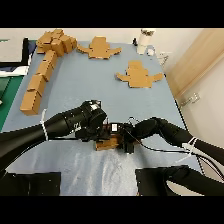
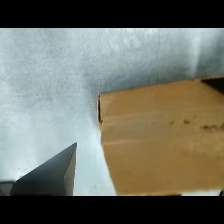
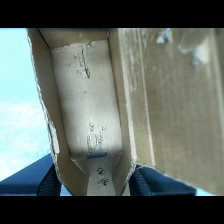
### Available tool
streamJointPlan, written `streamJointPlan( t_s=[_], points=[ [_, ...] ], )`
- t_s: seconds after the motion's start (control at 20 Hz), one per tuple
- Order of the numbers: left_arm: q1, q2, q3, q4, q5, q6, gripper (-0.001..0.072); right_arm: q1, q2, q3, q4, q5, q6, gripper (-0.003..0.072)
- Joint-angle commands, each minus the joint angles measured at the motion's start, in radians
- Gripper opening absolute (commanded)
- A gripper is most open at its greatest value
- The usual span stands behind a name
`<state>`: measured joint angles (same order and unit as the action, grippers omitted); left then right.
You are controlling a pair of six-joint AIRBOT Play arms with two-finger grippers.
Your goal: Fold the box.
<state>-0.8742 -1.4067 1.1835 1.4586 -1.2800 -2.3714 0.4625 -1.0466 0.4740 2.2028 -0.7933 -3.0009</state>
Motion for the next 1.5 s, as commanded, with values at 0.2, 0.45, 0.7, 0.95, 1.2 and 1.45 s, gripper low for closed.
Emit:
streamJointPlan(
  t_s=[0.2,0.45,0.7,0.95,1.2,1.45],
  points=[
    [0.012,0.051,0.012,-0.025,-0.082,0.117,0.0366,0.000,0.001,0.000,0.000,-0.001,0.000,0.0511],
    [0.027,0.106,0.012,0.006,-0.088,0.294,0.0013,0.000,0.001,0.000,0.000,-0.001,0.000,0.0511],
    [0.025,0.154,0.009,0.004,0.038,0.694,0.0012,0.000,0.001,0.000,0.000,-0.001,0.000,0.0511],
    [0.169,0.282,-0.125,-0.225,0.184,1.278,0.0011,0.000,0.001,0.000,0.000,-0.001,0.000,0.0511],
    [0.426,0.360,-0.423,-0.521,0.359,1.925,0.0019,0.000,0.001,0.000,0.000,-0.001,0.000,0.0512],
    [0.429,0.359,-0.657,-0.954,0.547,2.604,0.0695,0.000,0.001,0.000,0.000,-0.001,0.000,0.0511]
  ],
)
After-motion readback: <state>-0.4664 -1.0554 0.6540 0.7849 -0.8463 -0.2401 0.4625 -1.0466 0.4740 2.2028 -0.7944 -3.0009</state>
